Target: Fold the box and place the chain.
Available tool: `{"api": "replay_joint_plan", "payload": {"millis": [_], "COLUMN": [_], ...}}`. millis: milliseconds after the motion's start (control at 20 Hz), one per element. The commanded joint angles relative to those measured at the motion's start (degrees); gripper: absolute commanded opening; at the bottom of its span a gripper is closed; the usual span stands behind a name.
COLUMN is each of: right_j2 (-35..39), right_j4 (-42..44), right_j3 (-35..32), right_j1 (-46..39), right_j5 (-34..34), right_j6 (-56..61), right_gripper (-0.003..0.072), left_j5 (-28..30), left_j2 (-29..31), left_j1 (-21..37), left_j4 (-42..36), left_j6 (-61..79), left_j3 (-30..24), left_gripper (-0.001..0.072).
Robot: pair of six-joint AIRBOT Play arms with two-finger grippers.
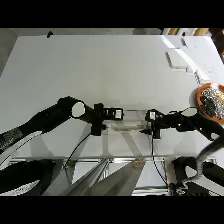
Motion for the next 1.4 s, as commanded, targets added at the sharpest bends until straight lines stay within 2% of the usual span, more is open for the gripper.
{"api": "replay_joint_plan", "payload": {"millis": [0, 500, 550, 600, 800, 850, 1150, 1350], "right_j2": [0.0, 0.0, 0.0, 0.0, 0.0, 0.0, 0.0, 0.0], "right_j4": [0.0, 0.0, 0.0, 0.0, 0.0, 0.0, 0.0, 0.0], "right_j3": [0.0, 0.0, 0.0, 0.0, 0.0, 0.0, 0.0, 0.0], "right_j1": [0.0, 0.0, 0.0, 0.0, 0.0, 0.0, 0.0, 0.0], "right_j5": [0.0, 0.0, 0.0, 0.0, 0.0, 0.0, 0.0, 0.0], "right_j6": [0.0, 0.0, 0.0, 0.0, 0.0, 0.0, 0.0, 0.0], "right_gripper": [0.0408, 0.0408, 0.0408, 0.0408, 0.0408, 0.0408, 0.0408, 0.0408], "left_j5": [3.0, 6.3, 6.3, 6.4, 7.4, 7.5, 10.5, 14.5], "left_j2": [-0.3, -2.1, -2.1, -2.1, -2.1, -2.1, -3.7, -4.7], "left_j1": [-0.7, -3.1, -3.1, -3.1, -3.3, -3.4, -4.2, -4.6], "left_j4": [-1.8, -4.9, -5.0, -5.4, -7.6, -7.6, -11.3, -16.6], "left_j6": [2.4, 2.4, 2.4, 2.5, 2.4, 2.5, 2.6, 2.6], "left_j3": [-1.4, -2.0, -2.0, -2.0, -2.0, -2.0, -2.0, -2.0], "left_gripper": [0.0394, 0.0388, 0.0372, 0.0319, 0.0304, 0.0243, 0.024, 0.024]}}
